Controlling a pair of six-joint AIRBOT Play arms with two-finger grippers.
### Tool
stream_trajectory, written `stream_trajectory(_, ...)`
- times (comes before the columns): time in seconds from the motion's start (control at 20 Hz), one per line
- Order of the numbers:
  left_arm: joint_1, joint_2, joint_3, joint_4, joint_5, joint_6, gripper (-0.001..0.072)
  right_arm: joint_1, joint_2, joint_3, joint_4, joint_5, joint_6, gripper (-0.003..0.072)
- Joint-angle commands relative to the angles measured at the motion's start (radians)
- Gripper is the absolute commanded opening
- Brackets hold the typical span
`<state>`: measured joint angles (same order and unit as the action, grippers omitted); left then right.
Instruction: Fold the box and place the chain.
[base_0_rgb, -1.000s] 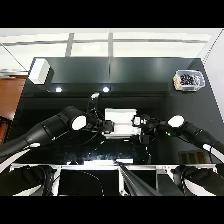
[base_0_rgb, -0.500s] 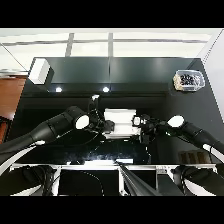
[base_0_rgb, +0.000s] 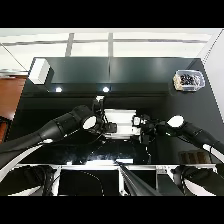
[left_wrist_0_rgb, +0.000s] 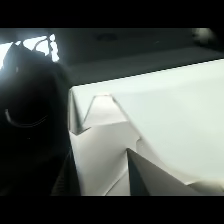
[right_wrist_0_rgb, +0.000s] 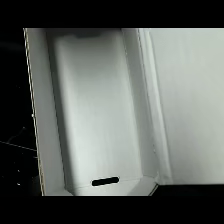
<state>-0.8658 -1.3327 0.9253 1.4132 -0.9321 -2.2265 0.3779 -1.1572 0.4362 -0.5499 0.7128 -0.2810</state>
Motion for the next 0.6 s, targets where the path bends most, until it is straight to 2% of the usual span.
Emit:
stream_trajectory(0.0, -0.006, -0.018, 0.023, 0.023, -0.034, -0.027, 0.0343, 0.0, -0.001, 0.0, 0.0, -0.001, 0.0, 0.0367)
stream_trajectory(0.3, -0.006, -0.019, 0.04, 0.028, -0.041, -0.055, 0.0331, 0.0, -0.001, 0.0, 0.0, -0.001, 0.0, 0.0367)
stream_trajectory(0.35, -0.006, -0.022, 0.04, 0.029, -0.042, -0.056, 0.032, 0.0, -0.001, 0.0, -0.001, -0.001, 0.0, 0.0367)
stream_trajectory(0.4, -0.006, -0.024, 0.04, 0.034, -0.042, -0.056, 0.0266, 0.0, -0.001, 0.0, 0.0, -0.001, 0.0, 0.0366)
stream_trajectory(0.55, -0.006, -0.053, 0.058, 0.048, -0.063, -0.068, 0.0266, 0.0, -0.001, 0.0, 0.0, -0.001, 0.0, 0.0367)
